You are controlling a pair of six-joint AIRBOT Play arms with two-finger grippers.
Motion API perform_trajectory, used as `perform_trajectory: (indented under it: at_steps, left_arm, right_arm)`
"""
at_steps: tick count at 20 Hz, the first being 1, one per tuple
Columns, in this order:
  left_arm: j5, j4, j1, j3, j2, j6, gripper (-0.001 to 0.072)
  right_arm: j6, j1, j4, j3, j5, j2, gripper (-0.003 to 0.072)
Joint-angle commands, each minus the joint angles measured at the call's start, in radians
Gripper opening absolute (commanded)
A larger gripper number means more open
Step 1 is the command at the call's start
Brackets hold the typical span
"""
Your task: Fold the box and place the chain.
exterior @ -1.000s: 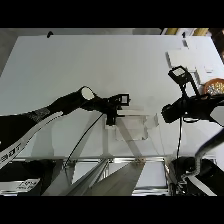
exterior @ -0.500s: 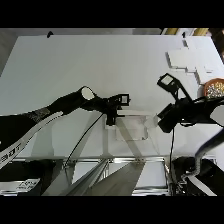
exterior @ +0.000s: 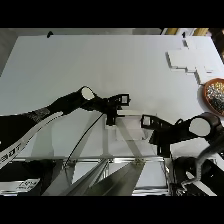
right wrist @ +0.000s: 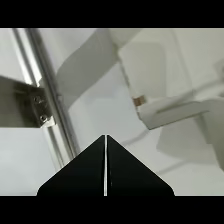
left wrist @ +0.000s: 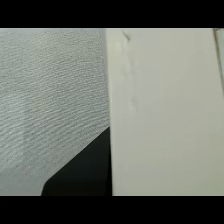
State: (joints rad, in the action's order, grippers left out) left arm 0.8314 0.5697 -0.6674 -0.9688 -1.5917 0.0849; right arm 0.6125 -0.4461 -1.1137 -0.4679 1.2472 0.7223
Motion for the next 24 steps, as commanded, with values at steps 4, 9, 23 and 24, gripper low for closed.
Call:
perform_trajectory:
  at_steps: [4, 9, 23, 24]
  left_arm:
    - [0.001, 0.000, -0.001, 0.000, -0.001, 0.000, 0.0008]
    - [0.003, 0.000, -0.001, 0.000, -0.001, 0.000, 0.0008]
    - [0.003, 0.000, -0.001, 0.000, -0.001, 0.000, 0.0008]
    - [0.003, 0.000, -0.001, 0.000, -0.001, 0.000, 0.0008]
  right_arm:
    - [-0.098, -0.127, -0.188, 0.200, -0.296, -0.224, 0.0433]
    - [-0.056, -0.247, -0.240, 0.330, -0.555, -0.320, 0.0690]
    - [-0.076, -0.213, -0.315, 0.311, -0.768, -0.141, 0.0687]
    - [-0.076, -0.187, -0.313, 0.291, -0.759, -0.143, 0.0686]
